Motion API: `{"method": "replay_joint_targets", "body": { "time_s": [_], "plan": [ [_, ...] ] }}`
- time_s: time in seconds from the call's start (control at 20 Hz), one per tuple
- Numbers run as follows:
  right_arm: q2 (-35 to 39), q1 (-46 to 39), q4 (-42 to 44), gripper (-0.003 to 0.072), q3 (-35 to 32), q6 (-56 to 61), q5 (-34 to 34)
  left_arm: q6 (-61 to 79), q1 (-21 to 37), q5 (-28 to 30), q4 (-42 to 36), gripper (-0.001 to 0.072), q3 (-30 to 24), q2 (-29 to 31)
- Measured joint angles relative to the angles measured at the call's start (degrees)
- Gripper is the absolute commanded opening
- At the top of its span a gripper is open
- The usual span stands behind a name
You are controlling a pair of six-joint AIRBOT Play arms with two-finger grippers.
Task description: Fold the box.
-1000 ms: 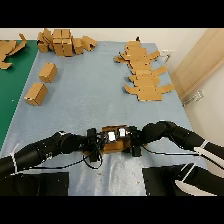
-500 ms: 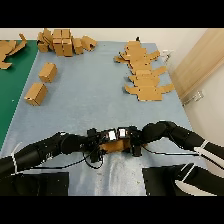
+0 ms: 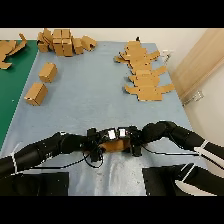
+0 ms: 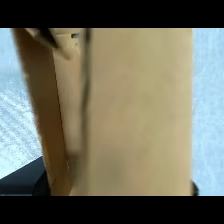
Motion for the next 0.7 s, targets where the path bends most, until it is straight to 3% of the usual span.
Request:
{"method": "replay_joint_targets", "body": {
  "time_s": [0.2, 0.35, 0.55, 0.7],
  "plan": [
    [0.0, 0.0, 0.0, 0.051, 0.0, 0.0, 0.0, -2.9, 0.7, -2.0, 3.3, 0.001, 0.0, 2.5],
    [0.0, 0.0, 0.0, 0.0509, 0.0, 0.0, 0.0, -12.1, 2.6, -6.2, 10.1, 0.0009, 0.0, 6.3],
    [0.0, 0.0, 0.0, 0.051, 0.0, 0.0, 0.0, -34.3, 6.1, -13.1, 22.8, 0.0009, 0.0, 13.9],
    [0.0, 0.0, 0.0, 0.051, 0.0, 0.0, 0.0, -61.0, 9.5, -20.0, 34.4, 0.0009, 0.0, 18.9]
  ]
}}
